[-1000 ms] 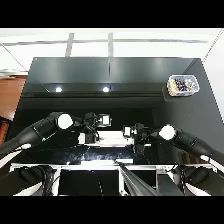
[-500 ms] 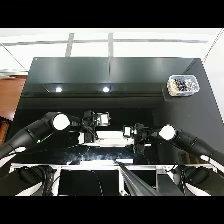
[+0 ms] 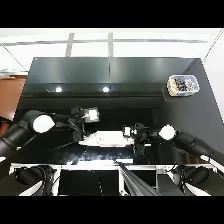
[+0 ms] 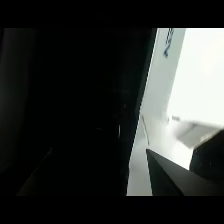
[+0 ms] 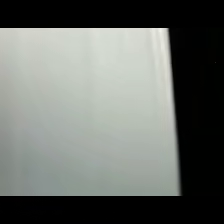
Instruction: Fold the box and place the chain.
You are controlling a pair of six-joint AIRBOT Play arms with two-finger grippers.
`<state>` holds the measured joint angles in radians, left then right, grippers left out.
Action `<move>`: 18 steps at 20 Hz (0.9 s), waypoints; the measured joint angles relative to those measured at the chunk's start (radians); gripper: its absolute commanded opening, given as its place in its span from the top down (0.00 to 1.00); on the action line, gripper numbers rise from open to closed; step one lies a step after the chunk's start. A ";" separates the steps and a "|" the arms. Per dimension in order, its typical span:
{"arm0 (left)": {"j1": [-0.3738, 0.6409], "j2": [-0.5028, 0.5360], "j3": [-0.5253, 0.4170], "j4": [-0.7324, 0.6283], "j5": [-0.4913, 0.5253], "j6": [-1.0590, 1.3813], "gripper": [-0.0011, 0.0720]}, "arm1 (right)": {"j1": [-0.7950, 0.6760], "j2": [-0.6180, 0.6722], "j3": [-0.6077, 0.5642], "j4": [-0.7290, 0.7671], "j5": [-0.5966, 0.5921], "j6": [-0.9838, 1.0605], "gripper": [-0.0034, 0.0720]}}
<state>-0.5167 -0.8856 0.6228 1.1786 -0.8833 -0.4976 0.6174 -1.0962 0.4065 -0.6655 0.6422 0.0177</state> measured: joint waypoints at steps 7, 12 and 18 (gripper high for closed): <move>0.130 0.117 -0.013 -0.039 -0.355 -0.338 0.95 | 0.000 0.000 0.000 0.000 0.000 0.000 0.25; 0.040 0.130 -0.096 -0.344 -0.287 -0.389 0.95 | 0.000 0.000 0.000 0.000 0.000 0.000 0.48; -0.117 0.116 -0.138 -0.475 0.093 -0.389 0.95 | 0.000 0.000 0.000 0.000 0.003 0.000 0.48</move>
